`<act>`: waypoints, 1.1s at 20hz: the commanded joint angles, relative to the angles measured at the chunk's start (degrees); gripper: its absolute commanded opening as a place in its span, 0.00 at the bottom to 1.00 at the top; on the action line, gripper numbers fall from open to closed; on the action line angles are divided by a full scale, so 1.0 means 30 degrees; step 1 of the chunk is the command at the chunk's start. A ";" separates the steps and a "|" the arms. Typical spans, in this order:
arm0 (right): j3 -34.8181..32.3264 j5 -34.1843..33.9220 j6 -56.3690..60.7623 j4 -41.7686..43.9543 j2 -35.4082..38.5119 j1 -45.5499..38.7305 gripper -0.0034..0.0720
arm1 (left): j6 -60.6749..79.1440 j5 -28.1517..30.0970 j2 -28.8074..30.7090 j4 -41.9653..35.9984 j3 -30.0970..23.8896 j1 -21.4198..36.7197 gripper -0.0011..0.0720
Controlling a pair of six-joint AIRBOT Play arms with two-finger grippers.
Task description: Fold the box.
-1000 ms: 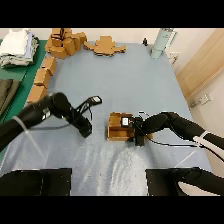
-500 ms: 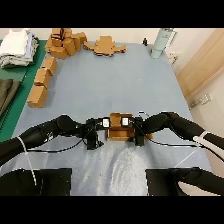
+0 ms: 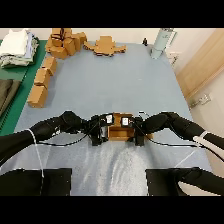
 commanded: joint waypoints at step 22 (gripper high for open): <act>0.0007 0.0007 -0.0007 0.0000 0.0007 0.0000 0.72 | 0.3053 -0.1617 -0.1792 -0.2586 0.0408 0.0029 0.98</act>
